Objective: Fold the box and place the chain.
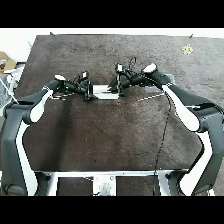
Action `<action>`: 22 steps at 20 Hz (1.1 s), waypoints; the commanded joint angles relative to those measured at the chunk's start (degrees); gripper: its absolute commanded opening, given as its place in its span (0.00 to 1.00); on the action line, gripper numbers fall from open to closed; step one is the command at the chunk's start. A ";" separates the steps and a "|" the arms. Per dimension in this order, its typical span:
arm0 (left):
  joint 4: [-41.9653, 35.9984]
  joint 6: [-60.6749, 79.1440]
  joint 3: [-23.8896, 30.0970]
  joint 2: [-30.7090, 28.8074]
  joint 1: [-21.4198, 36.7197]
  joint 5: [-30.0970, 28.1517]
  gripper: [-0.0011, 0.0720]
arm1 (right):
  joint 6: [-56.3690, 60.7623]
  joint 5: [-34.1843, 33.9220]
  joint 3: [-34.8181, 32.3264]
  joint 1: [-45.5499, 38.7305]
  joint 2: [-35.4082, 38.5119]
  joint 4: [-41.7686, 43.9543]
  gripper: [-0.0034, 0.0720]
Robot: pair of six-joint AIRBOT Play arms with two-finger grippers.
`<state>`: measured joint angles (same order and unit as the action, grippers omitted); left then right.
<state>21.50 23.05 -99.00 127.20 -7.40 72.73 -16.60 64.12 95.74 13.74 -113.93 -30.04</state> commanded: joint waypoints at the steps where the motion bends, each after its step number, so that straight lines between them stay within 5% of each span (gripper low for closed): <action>1: -0.13 -0.15 -0.04 0.00 0.07 -0.31 0.48 | 1.27 2.54 -0.04 0.07 -0.39 -4.09 0.24; 5: -0.15 -0.15 -0.04 0.00 0.07 -0.31 0.48 | 1.49 2.82 -0.07 0.07 -0.92 -5.66 0.24; 7: -0.13 -0.15 -0.04 0.00 0.07 -0.31 0.48 | 1.66 3.26 -0.04 -0.11 -0.90 -5.68 0.54; 13: -0.15 -0.15 -0.04 0.00 0.07 -0.31 0.48 | 1.79 4.74 -0.02 -2.54 -0.61 6.27 0.54; 14: -0.13 -0.15 -0.04 0.00 0.07 -0.31 0.48 | 1.81 5.77 -0.02 -3.10 -0.55 10.38 0.37; 16: -0.15 -0.15 -0.04 0.00 0.07 -0.31 0.48 | 1.86 7.91 -0.02 -3.54 -0.55 16.87 0.32; 18: -0.13 -0.15 -0.04 0.00 0.07 -0.31 0.48 | 1.90 7.69 -0.02 -3.15 -0.57 18.67 0.05; 22: -0.13 -0.15 -0.04 0.00 0.07 -0.31 0.48 | 2.97 1.81 -0.02 -0.31 -0.92 13.46 0.05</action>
<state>21.21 22.72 -99.02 127.20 -7.29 72.14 -14.35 69.65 95.66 11.88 -114.67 -15.27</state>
